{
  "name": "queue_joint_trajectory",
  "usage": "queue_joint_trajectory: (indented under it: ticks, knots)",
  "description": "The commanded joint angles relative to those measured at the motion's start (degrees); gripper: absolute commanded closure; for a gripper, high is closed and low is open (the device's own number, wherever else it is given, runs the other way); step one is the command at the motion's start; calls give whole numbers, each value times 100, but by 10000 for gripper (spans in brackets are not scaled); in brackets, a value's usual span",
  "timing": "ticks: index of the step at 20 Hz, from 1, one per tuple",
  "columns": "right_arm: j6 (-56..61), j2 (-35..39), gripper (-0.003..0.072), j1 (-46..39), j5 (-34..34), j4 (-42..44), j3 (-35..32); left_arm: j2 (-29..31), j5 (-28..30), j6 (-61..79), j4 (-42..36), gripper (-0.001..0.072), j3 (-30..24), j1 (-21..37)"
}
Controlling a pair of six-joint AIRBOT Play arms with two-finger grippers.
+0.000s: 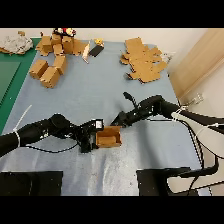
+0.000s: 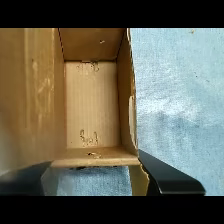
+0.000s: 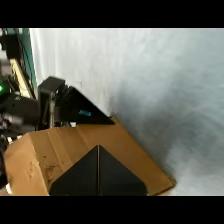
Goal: Fold the box.
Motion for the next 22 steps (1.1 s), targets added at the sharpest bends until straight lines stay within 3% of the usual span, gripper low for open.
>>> queue_joint_trajectory:
  ticks: [1,5,9,13,15,17,22]
  knots:
    - [-509,68,680,404,-192,-26,-15,2,0,0,2,269,7,4]
    - [-1093,658,679,809,352,-221,-192,0,2,0,2,269,4,4]
    - [-1176,1587,679,1180,929,-1032,-490,0,0,0,2,269,4,4]
    - [-1176,2931,677,1836,2094,-1954,-994,0,2,-2,2,269,4,4]
    - [-1178,3462,641,2173,2557,-2435,-1163,0,2,0,2,269,4,4]
    - [-1178,3740,327,2461,2588,-3018,-1204,0,2,0,2,269,4,4]
    - [-1187,3679,318,2763,2712,-4177,-1202,0,2,0,2,269,4,4]
